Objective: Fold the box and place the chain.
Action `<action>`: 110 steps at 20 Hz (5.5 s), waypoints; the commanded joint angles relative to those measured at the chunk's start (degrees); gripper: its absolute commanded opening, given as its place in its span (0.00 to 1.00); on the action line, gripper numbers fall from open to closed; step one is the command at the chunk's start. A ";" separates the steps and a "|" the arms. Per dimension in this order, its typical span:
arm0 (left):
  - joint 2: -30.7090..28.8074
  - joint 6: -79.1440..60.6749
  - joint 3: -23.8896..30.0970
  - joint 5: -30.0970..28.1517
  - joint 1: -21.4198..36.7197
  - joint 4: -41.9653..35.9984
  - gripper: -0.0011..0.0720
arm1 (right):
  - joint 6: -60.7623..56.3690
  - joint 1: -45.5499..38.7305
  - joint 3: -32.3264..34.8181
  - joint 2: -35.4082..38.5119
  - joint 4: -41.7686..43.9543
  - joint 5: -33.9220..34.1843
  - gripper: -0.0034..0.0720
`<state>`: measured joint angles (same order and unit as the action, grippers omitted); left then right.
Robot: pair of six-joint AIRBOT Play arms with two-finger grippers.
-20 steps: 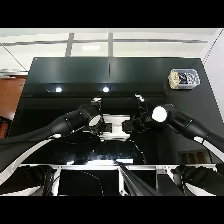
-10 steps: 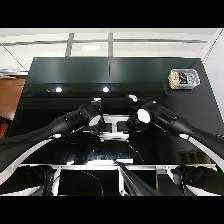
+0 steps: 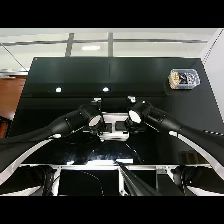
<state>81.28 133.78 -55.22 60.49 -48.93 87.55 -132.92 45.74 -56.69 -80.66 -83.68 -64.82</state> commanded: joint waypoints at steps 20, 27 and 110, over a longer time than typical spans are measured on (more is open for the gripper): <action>-0.04 0.00 -0.04 0.04 0.04 0.04 0.06 | -2.08 0.07 -0.20 -0.70 -0.42 -0.57 0.32; -0.04 0.00 -0.04 0.02 0.04 0.04 0.06 | -2.08 0.07 -0.31 -0.59 -0.55 -1.44 0.32; -0.04 0.00 -0.04 0.20 0.07 0.07 0.06 | -1.01 -55.95 -35.17 -25.83 8.48 12.37 0.79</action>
<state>81.25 133.80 -55.24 60.71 -48.88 87.59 -133.49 -10.39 -91.77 -105.14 -76.12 -52.60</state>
